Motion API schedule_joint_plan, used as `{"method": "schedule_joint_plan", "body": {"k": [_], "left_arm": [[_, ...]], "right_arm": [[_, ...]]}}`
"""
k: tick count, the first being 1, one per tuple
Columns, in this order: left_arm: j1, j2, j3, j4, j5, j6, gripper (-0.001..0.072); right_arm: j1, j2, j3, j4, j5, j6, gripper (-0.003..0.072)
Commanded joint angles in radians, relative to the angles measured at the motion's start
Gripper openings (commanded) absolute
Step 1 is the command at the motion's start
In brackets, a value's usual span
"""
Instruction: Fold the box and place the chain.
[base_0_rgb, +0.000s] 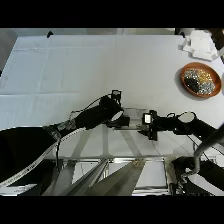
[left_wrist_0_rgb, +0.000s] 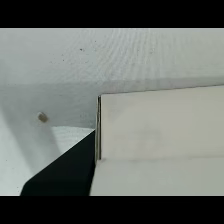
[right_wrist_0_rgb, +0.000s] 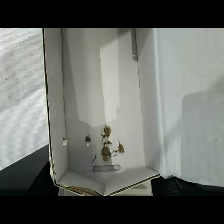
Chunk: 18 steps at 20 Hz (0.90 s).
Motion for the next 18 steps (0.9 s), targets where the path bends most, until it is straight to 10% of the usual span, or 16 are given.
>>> {"method": "schedule_joint_plan", "body": {"k": [1,18], "left_arm": [[0.003,0.032,0.002,0.003,-0.038,0.004,0.0219],[0.067,0.154,0.0,0.03,-0.075,0.094,0.0202]], "right_arm": [[0.0,0.001,0.0,0.002,0.0,0.003,0.0413],[0.0,0.001,0.0,0.002,0.002,0.003,0.0413]]}}
